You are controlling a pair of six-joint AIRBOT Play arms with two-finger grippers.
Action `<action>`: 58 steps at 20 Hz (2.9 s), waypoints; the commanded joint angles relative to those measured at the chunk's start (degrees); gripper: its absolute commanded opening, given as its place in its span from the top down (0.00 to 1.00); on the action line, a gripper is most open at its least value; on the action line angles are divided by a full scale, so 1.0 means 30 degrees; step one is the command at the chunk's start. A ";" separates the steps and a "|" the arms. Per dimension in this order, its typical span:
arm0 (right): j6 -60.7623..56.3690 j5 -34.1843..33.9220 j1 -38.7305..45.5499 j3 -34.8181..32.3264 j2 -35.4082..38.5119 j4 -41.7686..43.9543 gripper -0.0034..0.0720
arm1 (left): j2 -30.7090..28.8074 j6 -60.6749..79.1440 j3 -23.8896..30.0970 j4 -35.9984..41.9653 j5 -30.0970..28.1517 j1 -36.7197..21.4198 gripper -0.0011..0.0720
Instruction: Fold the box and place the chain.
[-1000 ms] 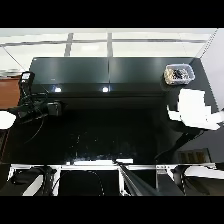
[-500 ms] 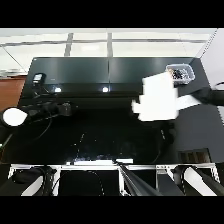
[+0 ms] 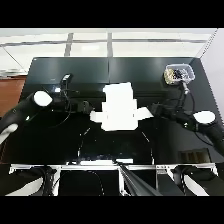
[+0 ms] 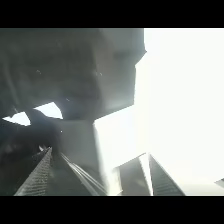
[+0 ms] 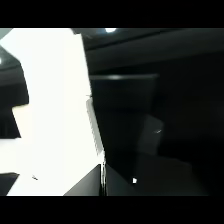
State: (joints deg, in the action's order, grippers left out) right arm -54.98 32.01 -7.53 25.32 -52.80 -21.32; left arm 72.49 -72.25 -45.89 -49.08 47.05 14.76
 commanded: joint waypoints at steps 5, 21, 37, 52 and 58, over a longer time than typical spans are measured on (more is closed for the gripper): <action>-0.0102 -0.1064 -0.2251 -0.0488 0.0044 0.0291 0.93 | 0.7249 0.5115 -0.4036 0.7817 0.5508 -0.2018 0.02; -0.0073 0.0168 -0.2259 -0.0488 0.0044 -0.0124 0.88 | 1.2473 1.0805 -1.0025 0.4590 1.5256 0.0219 0.95; 0.3592 0.3796 -0.2215 0.3330 0.0044 -1.1256 0.02 | 0.1712 2.5303 0.0007 0.5049 0.1472 0.3096 0.95; 1.2706 0.6710 -0.4940 0.2098 -0.1515 -1.0797 0.01 | 0.4634 2.5594 -0.1807 0.2375 0.1224 0.3912 0.95; 1.4149 0.5413 -0.7176 0.2069 -0.2725 -1.0739 0.01 | 0.4634 2.5587 -0.1807 0.2382 0.1479 0.3912 0.95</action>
State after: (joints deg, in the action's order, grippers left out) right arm -14.92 51.22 -25.89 31.70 -59.40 -53.91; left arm 86.35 4.51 -51.27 -41.74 51.00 26.46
